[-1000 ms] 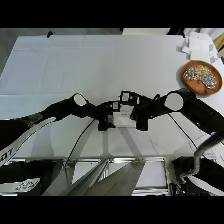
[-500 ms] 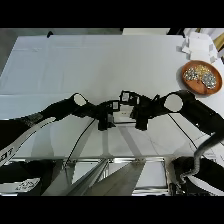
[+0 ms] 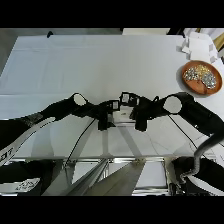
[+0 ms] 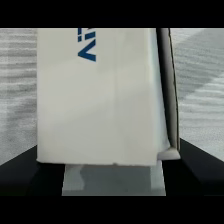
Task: Fold the box and place the chain.
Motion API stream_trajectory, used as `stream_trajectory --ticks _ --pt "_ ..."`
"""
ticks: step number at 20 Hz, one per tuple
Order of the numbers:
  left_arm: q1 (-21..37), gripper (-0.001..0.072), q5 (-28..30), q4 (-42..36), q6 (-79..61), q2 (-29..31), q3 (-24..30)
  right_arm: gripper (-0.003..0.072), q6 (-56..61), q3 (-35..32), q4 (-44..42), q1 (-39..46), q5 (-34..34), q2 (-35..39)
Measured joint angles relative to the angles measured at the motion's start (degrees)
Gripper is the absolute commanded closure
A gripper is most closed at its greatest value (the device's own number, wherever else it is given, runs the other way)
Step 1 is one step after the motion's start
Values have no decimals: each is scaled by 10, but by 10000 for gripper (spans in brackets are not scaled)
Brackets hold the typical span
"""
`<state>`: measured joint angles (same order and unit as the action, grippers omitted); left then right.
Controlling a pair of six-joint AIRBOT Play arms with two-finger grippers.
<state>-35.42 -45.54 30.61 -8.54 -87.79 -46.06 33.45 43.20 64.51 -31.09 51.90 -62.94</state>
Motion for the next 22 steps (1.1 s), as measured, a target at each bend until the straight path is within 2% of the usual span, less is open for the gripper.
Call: stream_trajectory --ticks 7,8,9,10,18,21,22 --pt "0 318 -1 1 -1 0 0 627 -1 -9 -6 0 1 0" --pt "0 318 -1 1 -2 0 0 570 -1 -11 -8 0 5 0" --pt "0 318 -3 2 -2 0 0 442 -1 -12 -8 0 7 0" --pt "0 318 -8 3 -3 0 0 393 -1 -13 -3 0 11 -1" --pt "0 318 -4 1 -1 0 0 393 -1 -15 -21 0 -9 16" --pt "0 318 -4 1 -1 0 0 394 -1 -15 -51 0 -6 37" --pt "0 318 -4 0 -1 0 0 417 -1 -15 -64 0 -1 43"
